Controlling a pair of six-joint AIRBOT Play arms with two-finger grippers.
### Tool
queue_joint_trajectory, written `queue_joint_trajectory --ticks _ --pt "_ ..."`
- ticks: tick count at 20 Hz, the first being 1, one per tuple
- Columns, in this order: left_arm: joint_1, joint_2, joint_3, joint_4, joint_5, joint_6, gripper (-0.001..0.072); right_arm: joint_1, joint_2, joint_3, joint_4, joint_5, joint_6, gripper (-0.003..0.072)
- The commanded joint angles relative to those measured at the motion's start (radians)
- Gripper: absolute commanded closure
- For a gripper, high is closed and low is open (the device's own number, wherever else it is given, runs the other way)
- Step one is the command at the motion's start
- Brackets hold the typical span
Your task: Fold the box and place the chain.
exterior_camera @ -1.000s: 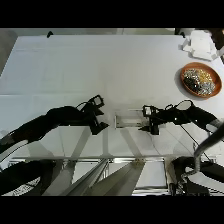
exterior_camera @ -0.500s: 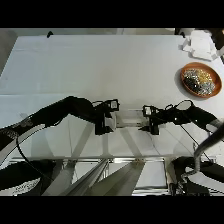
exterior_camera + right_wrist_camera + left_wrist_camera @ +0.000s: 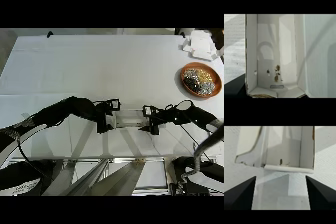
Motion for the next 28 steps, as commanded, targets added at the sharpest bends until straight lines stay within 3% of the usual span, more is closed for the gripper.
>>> queue_joint_trajectory --ticks 1,28 --pt "-0.011 -0.001 0.001 0.001 -0.016 0.0 -0.0008 0.001 0.0 0.0 0.0 0.0 0.0 0.0249" --pt "-0.08 -0.04 0.001 -0.026 -0.126 0.0 0.0009 0.001 0.0 0.0 0.0 0.0 0.0 0.0249"
